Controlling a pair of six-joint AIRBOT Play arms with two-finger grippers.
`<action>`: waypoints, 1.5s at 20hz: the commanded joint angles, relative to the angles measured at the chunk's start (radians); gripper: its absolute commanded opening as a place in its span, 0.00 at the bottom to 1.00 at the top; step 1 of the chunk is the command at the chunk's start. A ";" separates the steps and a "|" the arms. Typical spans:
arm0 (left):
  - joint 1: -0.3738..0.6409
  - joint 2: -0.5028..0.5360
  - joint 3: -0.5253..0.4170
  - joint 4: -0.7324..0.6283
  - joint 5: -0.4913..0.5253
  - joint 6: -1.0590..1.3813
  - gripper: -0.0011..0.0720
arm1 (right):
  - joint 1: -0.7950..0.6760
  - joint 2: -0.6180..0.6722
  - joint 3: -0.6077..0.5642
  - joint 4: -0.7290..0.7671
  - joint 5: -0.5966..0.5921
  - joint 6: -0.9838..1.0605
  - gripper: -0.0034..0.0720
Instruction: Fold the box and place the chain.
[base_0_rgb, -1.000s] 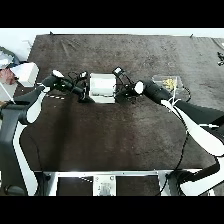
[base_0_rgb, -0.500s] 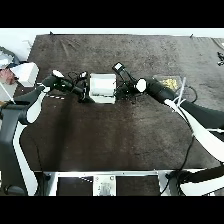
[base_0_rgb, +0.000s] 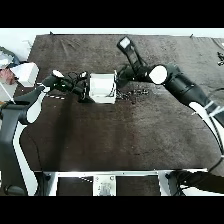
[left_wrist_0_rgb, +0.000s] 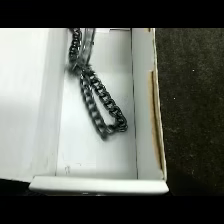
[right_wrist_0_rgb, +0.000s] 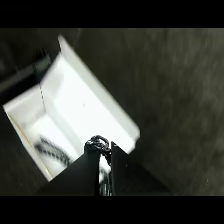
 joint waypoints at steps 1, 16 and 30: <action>0.000 0.001 0.001 0.000 0.000 0.000 0.52 | 0.063 0.026 0.116 0.001 -0.036 0.005 0.01; 0.000 0.001 0.001 0.000 0.000 0.000 0.52 | 0.114 -0.097 0.346 0.012 -0.145 0.005 0.01; 0.000 0.001 0.001 0.000 0.000 0.000 0.52 | 0.135 -0.098 0.385 0.008 -0.216 0.005 0.01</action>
